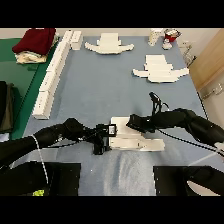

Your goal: Fold the box.

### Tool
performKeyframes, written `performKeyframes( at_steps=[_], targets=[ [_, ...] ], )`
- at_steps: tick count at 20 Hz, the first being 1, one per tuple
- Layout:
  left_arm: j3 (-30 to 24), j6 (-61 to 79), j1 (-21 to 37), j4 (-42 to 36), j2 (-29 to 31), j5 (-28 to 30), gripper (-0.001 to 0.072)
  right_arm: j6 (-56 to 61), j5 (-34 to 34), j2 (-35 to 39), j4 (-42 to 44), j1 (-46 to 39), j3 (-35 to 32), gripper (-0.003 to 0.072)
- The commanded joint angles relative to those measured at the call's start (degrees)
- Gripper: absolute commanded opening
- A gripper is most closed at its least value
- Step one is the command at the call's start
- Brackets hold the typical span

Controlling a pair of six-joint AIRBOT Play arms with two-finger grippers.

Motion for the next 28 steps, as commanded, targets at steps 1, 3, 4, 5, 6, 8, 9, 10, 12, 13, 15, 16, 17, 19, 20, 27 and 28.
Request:
performKeyframes(
  at_steps=[1,3,4,5,6,8,9,10,12,13,15,16,17,19,20,27,28],
  targets=[
    [0.1,0.0,0.0,0.0,0.0,0.0,0.0465,-0.3,0.7,-5.9,-1.0,-0.2,0.6,0.0281],
    [0.1,0.0,0.0,0.0,0.0,0.0,0.0466,-1.1,0.7,-6.1,-1.0,-0.2,0.6,0.0281],
    [0.1,0.0,0.0,0.0,0.0,0.0,0.0466,-1.2,0.7,-5.9,-1.0,-0.2,0.7,0.0281],
    [0.1,0.0,0.0,0.0,0.0,0.0,0.0466,-1.2,0.7,-5.7,-1.0,-0.2,0.7,0.0281],
    [0.1,0.0,0.0,0.0,0.0,0.0,0.0465,-1.8,0.7,-5.5,-1.0,-0.2,0.7,0.0281],
    [0.1,0.0,0.0,0.0,0.0,0.0,0.0465,-2.6,0.7,-4.8,-1.0,-0.2,0.7,0.0281],
    [0.1,0.0,0.0,0.0,0.0,0.0,0.0465,-3.0,0.6,-4.3,-1.1,-0.2,0.9,0.0281],
    [0.1,0.0,0.0,0.0,0.0,0.0,0.0465,-3.4,0.6,-3.8,-1.1,-0.2,1.0,0.0281],
    [0.1,0.0,0.0,0.0,0.0,0.0,0.0465,-4.9,0.2,-2.0,-1.1,-0.2,1.5,0.0281],
    [0.1,0.0,0.0,0.0,0.0,0.0,0.0465,-6.2,-0.5,-0.7,-1.1,-0.2,1.9,0.0281],
    [0.1,0.0,0.0,0.0,0.0,0.0,0.0465,-10.6,-3.5,3.0,-1.1,-0.2,3.3,0.0281],
    [0.1,0.0,0.0,0.0,0.0,0.0,0.0465,-14.2,-5.8,5.2,-1.1,-0.2,4.0,0.0281],
    [0.1,0.0,0.0,0.0,0.0,0.0,0.0465,-19.0,-9.3,7.6,-1.0,-0.2,4.6,0.0281],
    [0.1,0.0,0.0,0.0,0.0,0.0,0.0465,-29.8,-18.5,12.3,-1.1,-0.2,4.8,0.0282],
    [0.1,0.0,0.0,0.0,0.0,0.0,0.0465,-32.3,-22.8,14.3,-1.5,0.3,4.7,0.0289],
    [0.1,0.0,0.0,0.0,0.0,0.0,0.0465,-39.2,-33.0,19.7,-21.0,10.7,1.8,0.0486],
    [0.1,0.0,0.0,0.0,0.0,0.0,0.0465,-41.2,-32.2,19.7,-23.7,11.4,0.4,0.0486]
  ],
)
